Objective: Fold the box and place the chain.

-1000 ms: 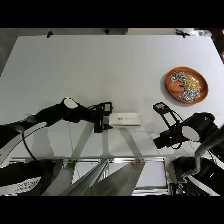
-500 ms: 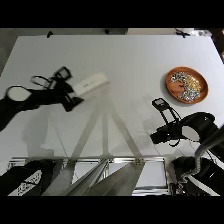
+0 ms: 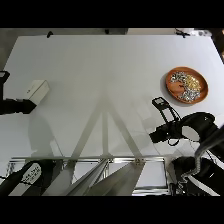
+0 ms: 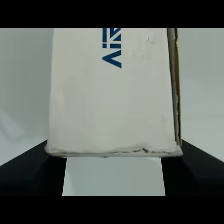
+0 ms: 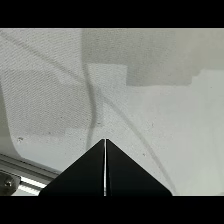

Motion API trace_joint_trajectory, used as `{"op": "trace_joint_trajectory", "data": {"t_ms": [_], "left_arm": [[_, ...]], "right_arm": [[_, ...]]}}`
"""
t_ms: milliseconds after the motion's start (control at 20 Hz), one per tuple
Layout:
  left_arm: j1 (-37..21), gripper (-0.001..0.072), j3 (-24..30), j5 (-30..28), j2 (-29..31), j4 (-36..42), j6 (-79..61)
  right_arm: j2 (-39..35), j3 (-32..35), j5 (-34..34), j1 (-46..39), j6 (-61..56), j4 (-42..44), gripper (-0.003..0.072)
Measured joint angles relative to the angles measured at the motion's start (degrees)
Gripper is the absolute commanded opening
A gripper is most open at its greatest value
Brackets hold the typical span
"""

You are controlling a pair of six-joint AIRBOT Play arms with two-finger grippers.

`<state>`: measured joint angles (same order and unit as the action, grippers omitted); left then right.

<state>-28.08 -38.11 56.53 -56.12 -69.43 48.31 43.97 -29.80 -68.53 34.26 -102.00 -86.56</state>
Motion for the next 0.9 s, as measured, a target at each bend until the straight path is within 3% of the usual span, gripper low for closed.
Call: {"op": "trace_joint_trajectory", "data": {"t_ms": [300,350,450,500,650,750,900], "left_arm": [[-2.29,0.0012,-0.02,6.49,-4.44,-6.10,3.80],[-2.40,0.0087,0.00,7.63,-5.14,-6.54,4.04],[-2.54,0.0499,0.07,10.23,-6.29,-7.15,4.28],[-2.58,0.0587,0.09,11.32,-6.71,-7.32,4.37],[-2.62,0.0608,0.11,14.12,-7.28,-8.24,4.48],[-2.62,0.0699,0.11,15.74,-7.15,-8.98,4.61],[-2.62,0.0700,0.11,16.79,-5.55,-9.84,4.61]], "right_arm": [[0.00,0.00,0.09,0.00,0.00,0.00,0.0012],[0.00,0.00,0.09,0.00,0.00,0.00,0.0012],[0.00,0.00,0.09,0.00,0.00,0.00,0.0012],[0.00,0.00,0.09,0.00,0.00,0.00,0.0012],[0.00,0.00,0.11,0.00,0.00,0.00,0.0012],[0.00,0.00,0.11,0.00,0.00,0.00,0.0012],[0.00,0.00,0.13,0.00,0.00,0.00,0.0012]]}}
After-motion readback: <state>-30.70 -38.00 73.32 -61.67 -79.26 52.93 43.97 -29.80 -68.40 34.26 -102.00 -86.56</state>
